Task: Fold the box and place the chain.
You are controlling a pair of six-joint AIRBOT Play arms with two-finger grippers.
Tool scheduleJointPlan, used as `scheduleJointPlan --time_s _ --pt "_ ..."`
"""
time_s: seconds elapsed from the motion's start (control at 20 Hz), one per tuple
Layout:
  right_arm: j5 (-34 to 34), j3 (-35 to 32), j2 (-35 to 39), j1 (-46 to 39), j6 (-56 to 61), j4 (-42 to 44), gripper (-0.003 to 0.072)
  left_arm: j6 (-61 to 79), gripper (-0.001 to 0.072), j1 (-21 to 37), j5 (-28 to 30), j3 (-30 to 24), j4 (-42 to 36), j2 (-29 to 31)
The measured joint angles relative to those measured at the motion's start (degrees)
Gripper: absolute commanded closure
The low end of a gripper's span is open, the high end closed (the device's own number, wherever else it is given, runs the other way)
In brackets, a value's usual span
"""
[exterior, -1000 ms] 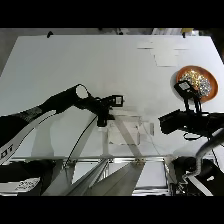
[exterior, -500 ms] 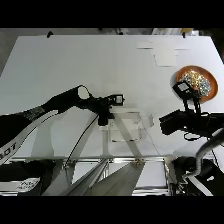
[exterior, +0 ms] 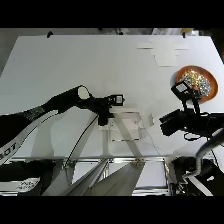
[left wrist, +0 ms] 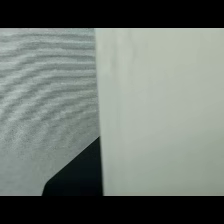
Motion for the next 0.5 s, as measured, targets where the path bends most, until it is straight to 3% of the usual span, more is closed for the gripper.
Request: scheduleJointPlan --time_s 0.35,0.4,0.45,0.5 --pt "-0.44 -0.02 0.0 0.0 -5.22 -0.02 0.0489 0.02 0.0699 0.0 0.13 0.0 0.0 0.0" --pt "-0.98 -0.04 0.0 0.0 -6.93 -0.02 0.0512 0.02 0.0699 -0.02 0.13 0.0 0.0 0.0" --pt "-1.62 -0.07 0.0 0.0 -9.11 0.0 0.0641 0.02 0.0699 -0.02 0.15 0.0 0.0 0.0" --pt "-2.1 -0.07 0.0 0.0 -11.26 0.15 0.067 0.02 0.0699 0.0 0.15 0.0 0.0 0.0"
